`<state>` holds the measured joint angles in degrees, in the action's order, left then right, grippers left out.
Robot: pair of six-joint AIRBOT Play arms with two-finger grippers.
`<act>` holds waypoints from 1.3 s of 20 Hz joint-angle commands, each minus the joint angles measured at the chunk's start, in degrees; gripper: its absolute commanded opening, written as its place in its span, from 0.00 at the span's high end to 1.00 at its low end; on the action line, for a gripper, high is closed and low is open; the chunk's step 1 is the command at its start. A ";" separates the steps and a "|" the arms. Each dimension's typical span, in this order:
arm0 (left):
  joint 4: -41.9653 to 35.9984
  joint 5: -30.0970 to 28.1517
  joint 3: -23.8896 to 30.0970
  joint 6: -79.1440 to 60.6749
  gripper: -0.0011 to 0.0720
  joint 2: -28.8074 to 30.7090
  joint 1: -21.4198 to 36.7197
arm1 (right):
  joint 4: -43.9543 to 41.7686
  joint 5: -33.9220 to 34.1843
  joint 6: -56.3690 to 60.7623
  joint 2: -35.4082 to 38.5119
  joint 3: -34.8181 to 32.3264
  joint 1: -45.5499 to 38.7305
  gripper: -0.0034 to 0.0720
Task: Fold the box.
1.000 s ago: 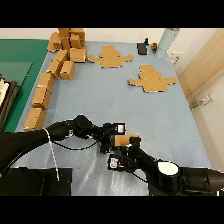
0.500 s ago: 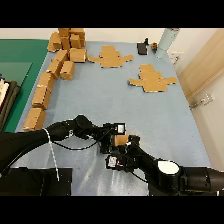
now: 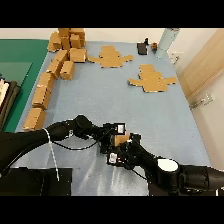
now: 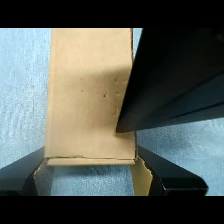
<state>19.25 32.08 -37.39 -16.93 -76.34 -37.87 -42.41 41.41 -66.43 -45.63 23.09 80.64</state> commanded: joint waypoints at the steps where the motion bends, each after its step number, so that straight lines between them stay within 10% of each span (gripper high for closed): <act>1: 0.02 0.00 -0.04 0.00 0.08 -0.04 -0.02 | -0.28 -1.84 0.02 -0.13 -0.09 -0.63 0.95; 26: 0.02 0.02 -0.04 0.00 0.08 -0.04 -0.02 | -2.03 1.51 -0.02 1.33 2.08 -0.63 0.95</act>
<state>19.27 32.12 -37.39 -16.93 -76.36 -37.87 -44.91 41.04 -66.46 -46.15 24.64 80.01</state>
